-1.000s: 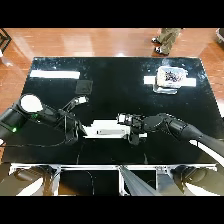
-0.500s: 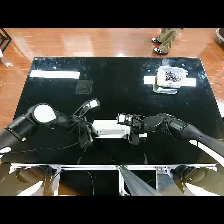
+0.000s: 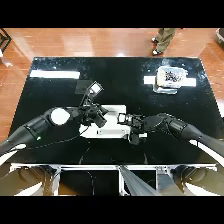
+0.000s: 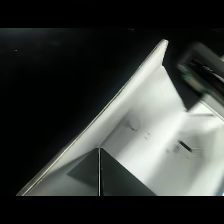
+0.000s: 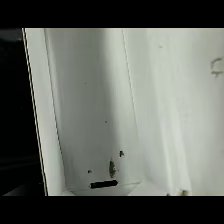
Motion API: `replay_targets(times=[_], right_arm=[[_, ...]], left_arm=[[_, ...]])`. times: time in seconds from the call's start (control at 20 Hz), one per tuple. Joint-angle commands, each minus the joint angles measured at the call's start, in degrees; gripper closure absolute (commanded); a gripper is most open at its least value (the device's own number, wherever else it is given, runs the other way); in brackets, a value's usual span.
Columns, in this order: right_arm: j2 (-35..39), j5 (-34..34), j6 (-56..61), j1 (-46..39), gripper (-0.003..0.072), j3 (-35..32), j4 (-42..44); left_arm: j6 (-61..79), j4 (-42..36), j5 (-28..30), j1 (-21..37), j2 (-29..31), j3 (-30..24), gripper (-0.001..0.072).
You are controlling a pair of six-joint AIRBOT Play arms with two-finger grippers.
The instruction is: Fold the box and place the chain.
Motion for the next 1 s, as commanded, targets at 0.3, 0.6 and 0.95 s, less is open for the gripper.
replay_targets(times=[0.3, 0.6, 0.95], right_arm=[[0.0, 0.0, 0.0, 0.0, 0.0448, 0.0, 0.0], [0.0, 0.0, 0.0, 0.0, 0.0448, 0.0, 0.0], [0.0, 0.0, 0.0, 0.0, 0.0448, 0.0, 0.0]], left_arm=[[0.0, 1.4, -5.4, -0.1, -5.6, 0.1, 0.0692], [0.0, 12.0, -15.8, 7.1, 2.4, 1.9, 0.0692], [6.8, 15.6, -33.1, 16.1, 8.0, 1.4, 0.0072]])
